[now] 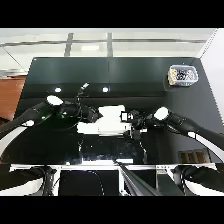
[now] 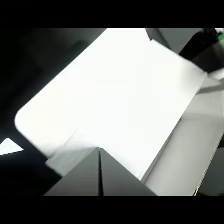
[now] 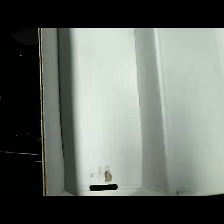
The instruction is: Fold the box and place the chain.
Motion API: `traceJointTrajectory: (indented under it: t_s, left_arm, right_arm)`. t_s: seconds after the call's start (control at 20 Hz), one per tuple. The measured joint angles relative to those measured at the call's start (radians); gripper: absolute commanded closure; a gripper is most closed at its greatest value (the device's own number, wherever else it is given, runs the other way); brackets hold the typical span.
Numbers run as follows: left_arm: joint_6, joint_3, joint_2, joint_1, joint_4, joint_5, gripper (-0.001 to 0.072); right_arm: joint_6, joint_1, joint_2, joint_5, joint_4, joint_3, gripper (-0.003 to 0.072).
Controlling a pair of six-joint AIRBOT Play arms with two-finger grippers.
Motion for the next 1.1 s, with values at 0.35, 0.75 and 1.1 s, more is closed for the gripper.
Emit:
traceJointTrajectory:
  t_s: [0.35, 0.75, 1.1]
  left_arm:
    - [0.054, -0.019, 0.263, 0.101, 0.192, -0.195, 0.0678]
    - [0.548, -0.19, 0.343, 0.018, 0.268, -0.082, 0.0006]
    - [0.631, -0.187, 0.23, -0.045, 0.282, 0.038, 0.0015]
  right_arm:
    - [0.002, 0.0, 0.0, 0.0, 0.001, 0.0, 0.0454]
    - [0.002, 0.0, 0.0, 0.0, 0.002, 0.0, 0.0454]
    - [0.002, 0.0, 0.0, 0.0, 0.001, 0.0, 0.0455]
